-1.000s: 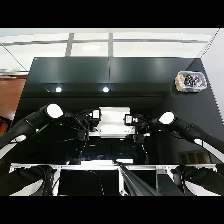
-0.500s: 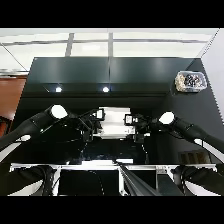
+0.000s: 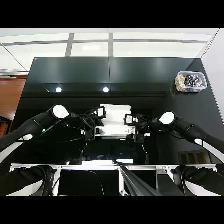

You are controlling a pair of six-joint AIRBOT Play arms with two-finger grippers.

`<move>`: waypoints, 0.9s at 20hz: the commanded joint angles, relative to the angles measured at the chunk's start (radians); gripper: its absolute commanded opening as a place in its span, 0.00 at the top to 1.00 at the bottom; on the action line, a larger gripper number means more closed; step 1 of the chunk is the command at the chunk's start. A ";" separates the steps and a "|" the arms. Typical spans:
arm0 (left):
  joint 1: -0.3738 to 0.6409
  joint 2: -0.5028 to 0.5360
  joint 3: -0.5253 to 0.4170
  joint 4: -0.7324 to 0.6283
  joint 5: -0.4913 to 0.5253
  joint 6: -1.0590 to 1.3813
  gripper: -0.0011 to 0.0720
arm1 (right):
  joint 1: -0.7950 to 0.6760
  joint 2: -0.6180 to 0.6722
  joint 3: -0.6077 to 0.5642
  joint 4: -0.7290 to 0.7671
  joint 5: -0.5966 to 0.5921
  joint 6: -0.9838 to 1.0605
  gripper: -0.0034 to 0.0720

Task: Fold the box and place the chain.

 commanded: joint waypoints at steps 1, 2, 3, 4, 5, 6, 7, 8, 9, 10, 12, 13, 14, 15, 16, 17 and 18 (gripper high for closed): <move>0.000 0.000 0.000 0.015 -0.002 0.001 0.60 | 0.000 -0.001 0.000 0.000 0.000 -0.001 0.36; 0.000 0.000 0.000 0.015 -0.007 0.001 0.59 | 0.000 -0.001 0.000 0.000 0.000 -0.001 0.36; 0.000 0.001 0.000 0.015 -0.008 0.001 0.66 | 0.000 -0.001 0.000 0.000 0.000 -0.001 0.36; 0.000 0.005 0.000 0.017 -0.018 -0.003 0.70 | 0.000 -0.001 0.000 0.000 0.000 -0.001 0.36; 0.003 0.017 0.004 0.039 -0.032 -0.005 0.95 | 0.000 -0.001 0.000 0.000 0.000 -0.001 0.36; 0.006 0.036 0.011 0.084 -0.040 -0.060 0.94 | 0.000 -0.001 0.000 0.000 0.000 -0.001 0.36; 0.015 0.064 0.024 0.151 -0.040 -0.205 0.95 | 0.000 -0.001 0.000 0.000 0.000 -0.001 0.36; 0.031 0.096 0.037 0.235 -0.043 -0.366 0.95 | 0.000 -0.001 0.000 0.000 0.000 -0.001 0.36; 0.053 0.135 0.051 0.342 -0.059 -0.528 0.95 | 0.000 -0.001 0.000 0.000 0.000 -0.001 0.36; 0.080 0.174 0.062 0.441 -0.084 -0.623 0.95 | 0.000 -0.001 0.000 0.000 0.000 -0.001 0.36; 0.162 0.243 0.060 0.585 -0.111 -0.814 0.95 | 0.000 -0.001 0.000 0.000 0.000 -0.001 0.36; 0.220 0.261 0.051 0.618 -0.111 -0.964 0.94 | 0.000 -0.001 0.000 0.000 0.000 -0.001 0.36; 0.280 0.265 0.041 0.622 -0.113 -1.088 0.94 | 0.000 -0.001 0.000 0.000 0.000 -0.001 0.36; 0.348 0.260 0.026 0.605 -0.122 -1.237 0.94 | 0.000 -0.001 0.000 0.000 0.000 -0.001 0.36; 0.409 0.248 0.008 0.561 -0.142 -1.361 0.94 | 0.000 -0.001 0.000 0.000 0.000 -0.001 0.36; 0.471 0.225 -0.014 0.469 -0.185 -1.419 0.94 | 0.000 -0.001 0.000 0.000 0.000 -0.001 0.36; 0.521 0.192 -0.034 0.357 -0.243 -1.397 0.94 | 0.000 -0.001 0.000 0.000 0.000 -0.001 0.36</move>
